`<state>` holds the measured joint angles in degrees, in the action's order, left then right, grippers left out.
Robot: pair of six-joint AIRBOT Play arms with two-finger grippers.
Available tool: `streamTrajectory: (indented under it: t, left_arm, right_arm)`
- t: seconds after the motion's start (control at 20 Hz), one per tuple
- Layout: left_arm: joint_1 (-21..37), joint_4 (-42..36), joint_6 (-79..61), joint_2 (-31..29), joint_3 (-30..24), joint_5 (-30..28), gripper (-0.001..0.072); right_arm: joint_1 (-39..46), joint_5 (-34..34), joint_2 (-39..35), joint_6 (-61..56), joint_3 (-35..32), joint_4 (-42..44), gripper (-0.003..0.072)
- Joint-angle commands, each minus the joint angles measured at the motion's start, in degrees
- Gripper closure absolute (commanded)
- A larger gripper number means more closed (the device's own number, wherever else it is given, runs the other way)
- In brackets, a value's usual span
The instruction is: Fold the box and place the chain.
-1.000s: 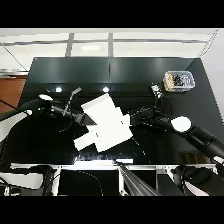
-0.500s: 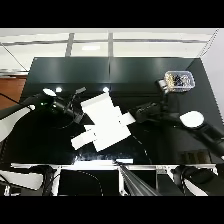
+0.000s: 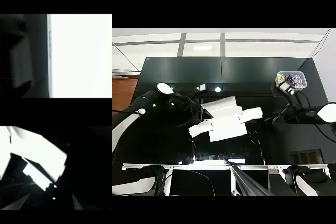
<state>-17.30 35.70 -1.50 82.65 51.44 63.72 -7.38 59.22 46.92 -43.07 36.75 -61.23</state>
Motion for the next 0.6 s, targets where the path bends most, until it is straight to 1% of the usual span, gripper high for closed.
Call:
streamTrajectory:
  t: [0.0, 0.1, 0.2, 0.3, 0.45, 0.55]
  left_arm:
    - [-6.1, 5.1, -9.1, -1.2, -0.9, -9.3, 0.0683]
    - [-8.2, 6.4, -8.5, -1.2, -2.3, -11.5, 0.0683]
    - [-9.0, 6.3, -7.3, -1.2, -3.3, -11.4, 0.0683]
    - [-8.9, 6.3, -6.8, -1.2, -3.8, -11.0, 0.0682]
    - [-8.9, 6.4, -2.4, -1.2, -3.8, -11.0, 0.0680]
    - [-8.8, 7.6, -1.0, -1.2, -3.8, -11.0, 0.0680]
  right_arm:
    - [-4.4, -2.8, -0.2, 7.7, -3.1, -3.5, 0.0083]
    - [-8.4, -5.7, -0.2, 13.6, -5.4, -1.5, 0.0083]
    - [-12.1, -9.0, 0.0, 19.5, -7.9, -0.9, 0.0083]
    - [-13.6, -11.1, 1.4, 20.4, -9.4, 2.2, 0.0083]
    - [-14.9, -11.1, 4.5, 25.6, -9.8, 6.5, 0.0083]
    - [-15.1, -11.0, 6.8, 33.6, -9.8, 11.3, 0.0083]
